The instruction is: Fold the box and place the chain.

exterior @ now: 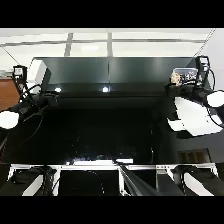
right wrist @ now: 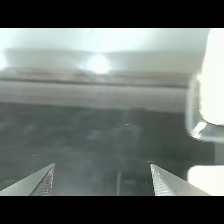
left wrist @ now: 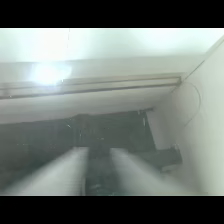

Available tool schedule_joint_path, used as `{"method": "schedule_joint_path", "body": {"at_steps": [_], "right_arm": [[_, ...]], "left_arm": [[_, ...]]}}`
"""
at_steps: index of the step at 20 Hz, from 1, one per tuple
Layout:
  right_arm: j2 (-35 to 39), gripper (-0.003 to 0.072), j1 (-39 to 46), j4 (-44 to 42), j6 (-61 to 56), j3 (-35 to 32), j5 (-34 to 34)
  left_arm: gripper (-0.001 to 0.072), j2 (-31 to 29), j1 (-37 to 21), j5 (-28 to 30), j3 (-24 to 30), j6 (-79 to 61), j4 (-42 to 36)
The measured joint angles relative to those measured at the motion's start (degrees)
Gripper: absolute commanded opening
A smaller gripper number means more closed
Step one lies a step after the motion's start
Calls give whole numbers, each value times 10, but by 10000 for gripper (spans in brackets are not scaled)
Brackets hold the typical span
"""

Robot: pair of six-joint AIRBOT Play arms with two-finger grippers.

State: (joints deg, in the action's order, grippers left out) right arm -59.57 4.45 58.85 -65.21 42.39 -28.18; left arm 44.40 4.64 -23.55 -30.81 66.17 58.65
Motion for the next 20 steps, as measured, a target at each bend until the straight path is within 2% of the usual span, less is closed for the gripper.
{"method": "schedule_joint_path", "body": {"at_steps": [2,4,8,12,15,17,20], "right_arm": [[-35,713,41,33,-52,30,-10],[-74,713,108,93,-113,82,-47],[-162,712,272,207,-174,202,-188],[-226,711,404,215,-116,263,-288],[-261,709,450,199,-28,278,-323],[-277,473,463,193,25,283,-327],[-290,476,472,169,93,286,-324]], "left_arm": [[713,11,1,-1,-1,1,0],[712,19,1,-36,-4,1,15],[711,25,1,-147,-6,73,99],[711,27,2,-207,-7,153,155],[710,27,2,-232,-7,179,163],[710,27,2,-240,-7,186,162],[710,27,2,-247,-7,192,159]]}}
